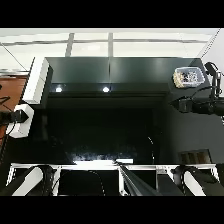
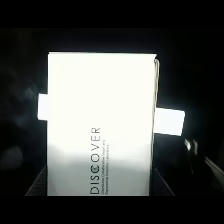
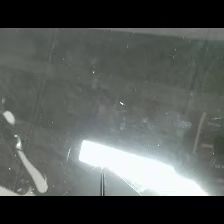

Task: Fold the box and place the chain.

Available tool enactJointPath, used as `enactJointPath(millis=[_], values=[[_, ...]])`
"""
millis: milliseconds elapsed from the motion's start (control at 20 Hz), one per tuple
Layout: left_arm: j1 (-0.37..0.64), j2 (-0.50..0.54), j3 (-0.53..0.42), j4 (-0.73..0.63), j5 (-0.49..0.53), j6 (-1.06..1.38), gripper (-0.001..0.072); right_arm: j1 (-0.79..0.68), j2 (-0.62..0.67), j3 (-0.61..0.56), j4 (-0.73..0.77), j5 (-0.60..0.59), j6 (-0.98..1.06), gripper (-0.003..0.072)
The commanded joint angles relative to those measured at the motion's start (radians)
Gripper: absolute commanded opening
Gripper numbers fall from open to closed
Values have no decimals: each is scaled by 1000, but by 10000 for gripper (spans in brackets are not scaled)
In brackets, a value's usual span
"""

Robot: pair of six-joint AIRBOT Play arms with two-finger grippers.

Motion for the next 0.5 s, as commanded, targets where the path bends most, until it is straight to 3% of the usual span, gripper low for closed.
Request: enactJointPath(millis=[0,300,350,400,450], values=[[-3,-45,3,-104,128,113,277,2,0,0,3,-44,0,18],[-74,-208,70,-49,166,127,303,2,-1,0,2,-65,-15,18],[-74,-223,77,-49,175,121,405,2,-1,0,0,-57,-16,18],[-74,-232,81,-48,186,104,581,2,-1,0,0,-53,-16,18],[-74,-232,83,-47,192,101,650,2,-1,0,1,-49,-15,18]])
